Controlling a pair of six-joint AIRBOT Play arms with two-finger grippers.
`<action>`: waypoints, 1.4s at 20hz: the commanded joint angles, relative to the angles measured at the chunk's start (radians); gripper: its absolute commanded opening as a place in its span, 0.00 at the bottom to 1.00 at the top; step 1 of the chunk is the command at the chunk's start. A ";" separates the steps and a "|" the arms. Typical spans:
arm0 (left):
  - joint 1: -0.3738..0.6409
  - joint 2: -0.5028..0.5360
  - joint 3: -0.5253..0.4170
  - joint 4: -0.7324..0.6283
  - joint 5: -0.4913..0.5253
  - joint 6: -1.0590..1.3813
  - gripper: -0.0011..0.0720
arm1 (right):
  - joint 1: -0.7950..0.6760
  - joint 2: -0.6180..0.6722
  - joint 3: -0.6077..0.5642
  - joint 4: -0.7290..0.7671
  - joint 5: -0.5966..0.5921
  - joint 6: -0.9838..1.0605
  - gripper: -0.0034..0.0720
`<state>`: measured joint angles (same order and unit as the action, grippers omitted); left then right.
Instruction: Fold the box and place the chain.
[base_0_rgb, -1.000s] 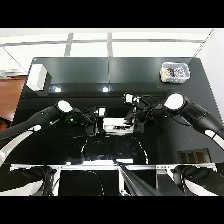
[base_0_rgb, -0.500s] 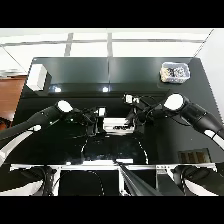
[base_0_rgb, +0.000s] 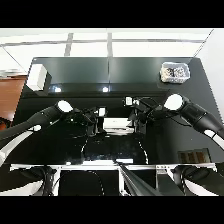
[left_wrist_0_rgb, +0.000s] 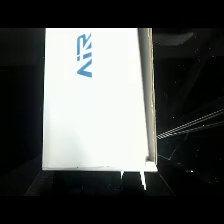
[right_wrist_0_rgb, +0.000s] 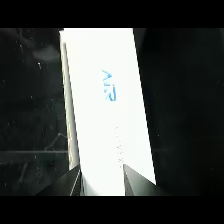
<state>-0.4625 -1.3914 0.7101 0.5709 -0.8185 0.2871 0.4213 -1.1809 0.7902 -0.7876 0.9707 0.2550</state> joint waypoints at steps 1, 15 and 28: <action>0.000 -0.001 0.001 0.000 0.000 0.000 0.56 | 0.002 0.000 0.000 0.008 -0.003 -0.001 0.46; 0.000 -0.001 0.001 0.000 0.000 0.000 0.56 | 0.048 -0.021 0.000 -0.041 -0.005 0.045 0.46; 0.000 -0.001 0.001 0.000 0.000 0.000 0.56 | 0.010 0.023 0.009 -0.058 0.060 0.257 0.46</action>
